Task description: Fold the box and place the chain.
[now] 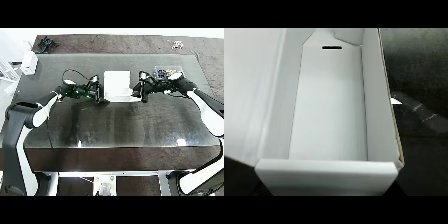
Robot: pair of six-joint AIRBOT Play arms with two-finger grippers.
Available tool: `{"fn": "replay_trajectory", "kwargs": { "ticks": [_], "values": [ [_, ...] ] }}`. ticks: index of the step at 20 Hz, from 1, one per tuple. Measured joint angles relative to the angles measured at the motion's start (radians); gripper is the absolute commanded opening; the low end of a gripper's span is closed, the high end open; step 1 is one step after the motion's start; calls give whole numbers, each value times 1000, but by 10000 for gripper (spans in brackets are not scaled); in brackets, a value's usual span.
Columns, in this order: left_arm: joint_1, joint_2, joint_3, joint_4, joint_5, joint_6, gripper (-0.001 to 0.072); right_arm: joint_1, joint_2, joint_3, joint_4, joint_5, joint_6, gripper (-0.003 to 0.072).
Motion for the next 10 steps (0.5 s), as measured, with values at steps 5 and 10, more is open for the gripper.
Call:
{"fn": "replay_trajectory", "kwargs": {
  "ticks": [5,10],
  "values": [
    [1,0,0,1,-2,0,478,31,-4,0,18,-6,-1,266],
    [1,0,0,1,-2,1,477,55,-20,0,42,-5,-3,270]
  ]
}}
